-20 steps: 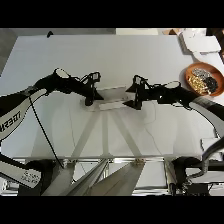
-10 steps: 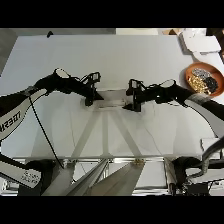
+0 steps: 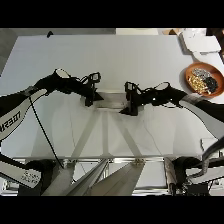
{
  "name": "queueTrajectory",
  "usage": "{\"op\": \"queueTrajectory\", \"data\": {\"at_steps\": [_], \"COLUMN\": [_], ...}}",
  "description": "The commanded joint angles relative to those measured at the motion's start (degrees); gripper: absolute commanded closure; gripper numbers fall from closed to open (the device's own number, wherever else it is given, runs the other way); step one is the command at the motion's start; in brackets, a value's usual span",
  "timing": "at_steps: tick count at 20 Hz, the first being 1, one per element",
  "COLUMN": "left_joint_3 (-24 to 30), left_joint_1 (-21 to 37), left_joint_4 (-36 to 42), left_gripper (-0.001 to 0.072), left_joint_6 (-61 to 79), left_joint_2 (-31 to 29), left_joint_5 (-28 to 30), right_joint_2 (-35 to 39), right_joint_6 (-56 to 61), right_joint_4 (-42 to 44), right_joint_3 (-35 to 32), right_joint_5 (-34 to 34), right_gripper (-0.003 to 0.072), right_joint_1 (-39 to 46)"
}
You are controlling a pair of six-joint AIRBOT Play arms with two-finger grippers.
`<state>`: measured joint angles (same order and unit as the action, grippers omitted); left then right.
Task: Fold the box and place the chain.
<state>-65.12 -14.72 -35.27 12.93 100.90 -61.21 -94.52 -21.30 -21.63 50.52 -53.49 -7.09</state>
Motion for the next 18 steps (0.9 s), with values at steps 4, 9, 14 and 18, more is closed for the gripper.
{"op": "queueTrajectory", "data": {"at_steps": [4, 9, 14, 18], "left_joint_3": [0.0, 0.0, 0.0, 0.0], "left_joint_1": [0.0, 0.0, 0.0, 0.0], "left_joint_4": [0.0, 0.1, 0.1, 0.0], "left_gripper": [0.0696, 0.0696, 0.0696, 0.0696], "left_joint_6": [-0.1, -0.1, -0.1, -0.1], "left_joint_2": [0.0, 0.0, 0.0, 0.0], "left_joint_5": [0.2, 0.2, 0.2, 0.2], "right_joint_2": [-0.1, 0.2, 0.2, 0.2], "right_joint_6": [3.6, 1.3, -2.3, -3.3], "right_joint_4": [0.1, 2.6, 1.9, 1.8], "right_joint_3": [-0.7, -0.7, -0.7, -0.7], "right_joint_5": [0.3, 3.5, 0.3, -0.1], "right_gripper": [-0.0002, -0.0002, -0.0002, -0.0002], "right_joint_1": [0.2, 1.2, 1.1, 1.1]}}
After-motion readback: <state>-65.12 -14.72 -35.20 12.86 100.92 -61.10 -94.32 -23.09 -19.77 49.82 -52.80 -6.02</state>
